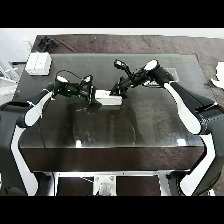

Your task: Fold the box and place the chain.

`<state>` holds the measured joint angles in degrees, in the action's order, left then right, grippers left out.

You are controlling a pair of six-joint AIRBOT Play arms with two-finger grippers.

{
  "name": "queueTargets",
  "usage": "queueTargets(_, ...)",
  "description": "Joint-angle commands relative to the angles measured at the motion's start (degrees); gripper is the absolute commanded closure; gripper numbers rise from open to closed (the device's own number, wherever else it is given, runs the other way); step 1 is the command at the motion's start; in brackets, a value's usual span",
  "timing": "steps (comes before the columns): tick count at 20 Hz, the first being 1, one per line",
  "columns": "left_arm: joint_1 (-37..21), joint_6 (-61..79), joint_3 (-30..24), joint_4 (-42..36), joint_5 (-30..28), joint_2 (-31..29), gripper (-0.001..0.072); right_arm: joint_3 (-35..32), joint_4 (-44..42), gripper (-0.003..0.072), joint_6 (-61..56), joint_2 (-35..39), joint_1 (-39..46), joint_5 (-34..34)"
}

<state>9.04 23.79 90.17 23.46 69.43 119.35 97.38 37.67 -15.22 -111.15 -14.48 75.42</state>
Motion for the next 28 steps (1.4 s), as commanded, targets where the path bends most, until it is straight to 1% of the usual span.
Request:
queueTargets(1, 0.0, 0.1, 0.0, 0.1, 0.1, 0.0, 0.0280, -2.4, -0.2, 0.0675, -0.1, -0.1, 0.0, -0.9)
queueTargets(5, 0.0, 0.1, 0.0, 0.1, 0.1, 0.0, 0.0279, -6.6, -0.2, 0.0676, -0.1, -0.1, 0.0, -2.4)
queueTargets(9, 0.0, 0.1, 0.0, 0.1, 0.1, 0.0, 0.0279, -7.4, -0.2, 0.0676, -0.1, 0.0, 0.0, -2.6)
queueTargets(12, 0.0, 0.1, 0.0, 0.1, 0.1, 0.0, 0.0279, -7.4, -5.4, 0.0677, 1.0, 1.8, 0.7, -2.6)
queueTargets(13, 0.0, 0.1, 0.0, 0.1, 0.1, 0.0, 0.0279, -7.4, -8.0, 0.0677, 1.4, 3.2, 1.0, -2.6)
queueTargets(15, 0.0, 0.1, 0.0, 0.1, 0.1, 0.0, 0.0280, -7.4, -10.4, 0.0677, 1.6, 7.1, 1.4, -2.6)
queueTargets(17, 0.0, 0.2, 0.0, 0.0, 0.0, 0.0, 0.0280, -7.4, -10.4, 0.0677, 0.2, 11.7, 1.6, -3.2)
queueTargets(20, 0.0, 0.2, 0.0, 0.0, 0.0, 0.0, 0.0280, -8.6, -8.9, 0.0678, -5.5, 18.8, 2.3, -4.2)
queueTargets(23, 0.0, 0.2, 0.0, 0.0, 0.2, 0.0, 0.0280, -14.2, -1.3, 0.0678, -11.6, 26.2, 2.9, -5.6)
queueTargets(25, 0.0, 0.2, 0.0, 0.0, 0.1, 0.0, 0.0280, -21.7, 3.9, 0.0678, -15.5, 31.7, 3.2, -9.3)
queueTargets(28, 0.0, 0.0, 0.0, -0.8, 0.7, 0.0, 0.0280, -35.5, 5.3, 0.0677, -16.3, 39.8, 3.7, -17.8)
